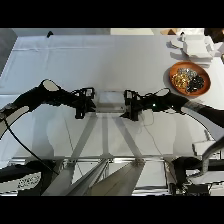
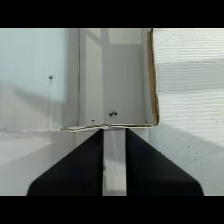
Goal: Fold the box and place the chain.
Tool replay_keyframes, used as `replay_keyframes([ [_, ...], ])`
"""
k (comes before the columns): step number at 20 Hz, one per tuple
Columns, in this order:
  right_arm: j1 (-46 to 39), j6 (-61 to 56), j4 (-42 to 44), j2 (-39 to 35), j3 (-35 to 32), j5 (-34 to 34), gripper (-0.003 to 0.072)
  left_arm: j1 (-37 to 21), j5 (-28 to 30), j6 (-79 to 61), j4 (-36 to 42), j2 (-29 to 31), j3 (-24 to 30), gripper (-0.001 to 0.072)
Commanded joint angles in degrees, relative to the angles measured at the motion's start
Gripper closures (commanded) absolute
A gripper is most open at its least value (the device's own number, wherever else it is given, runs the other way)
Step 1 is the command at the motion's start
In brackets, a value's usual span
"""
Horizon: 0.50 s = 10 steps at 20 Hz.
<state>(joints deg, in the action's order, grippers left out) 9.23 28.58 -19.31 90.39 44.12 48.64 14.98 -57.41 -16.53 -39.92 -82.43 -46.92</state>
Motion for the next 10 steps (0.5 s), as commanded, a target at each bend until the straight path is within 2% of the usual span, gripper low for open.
replay_keyframes([
  [1, 0.0, 0.0, 0.0, 0.0, 0.0, 0.0, 0.0169, 0.1, 0.6, 0.1, 0.0, 0.0, 0.0, 0.0579],
  [5, 0.0, 0.0, 0.0, 0.0, 0.0, 0.0, 0.0169, 0.1, 2.7, 0.0, 0.1, 0.0, 0.0, 0.0577],
  [10, 0.0, 0.0, 0.0, 0.0, 0.0, 0.0, 0.0169, 0.1, 2.3, 0.0, 0.5, 0.0, 0.0, 0.0551],
])
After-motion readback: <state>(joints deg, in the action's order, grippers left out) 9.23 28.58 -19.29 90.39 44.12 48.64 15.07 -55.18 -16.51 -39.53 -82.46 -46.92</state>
